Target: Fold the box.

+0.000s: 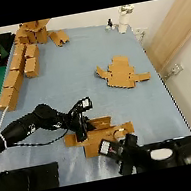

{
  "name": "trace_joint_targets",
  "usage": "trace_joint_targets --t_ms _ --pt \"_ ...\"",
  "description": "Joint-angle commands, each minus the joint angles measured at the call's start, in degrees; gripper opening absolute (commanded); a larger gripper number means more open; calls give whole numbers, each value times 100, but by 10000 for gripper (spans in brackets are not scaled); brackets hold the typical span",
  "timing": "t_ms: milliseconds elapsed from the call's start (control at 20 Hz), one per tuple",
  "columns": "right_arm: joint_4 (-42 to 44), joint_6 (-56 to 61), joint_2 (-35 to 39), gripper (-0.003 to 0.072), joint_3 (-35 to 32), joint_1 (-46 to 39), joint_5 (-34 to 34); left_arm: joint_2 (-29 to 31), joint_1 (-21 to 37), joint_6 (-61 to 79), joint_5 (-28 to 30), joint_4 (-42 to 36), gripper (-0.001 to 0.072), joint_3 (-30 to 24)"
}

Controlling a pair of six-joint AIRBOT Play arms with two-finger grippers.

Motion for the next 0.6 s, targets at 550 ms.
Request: trace_joint_targets --t_ms 550 --pt "-553 -236 -1346 367 -52 374 380 -2 -2 2 2 4 15 4"
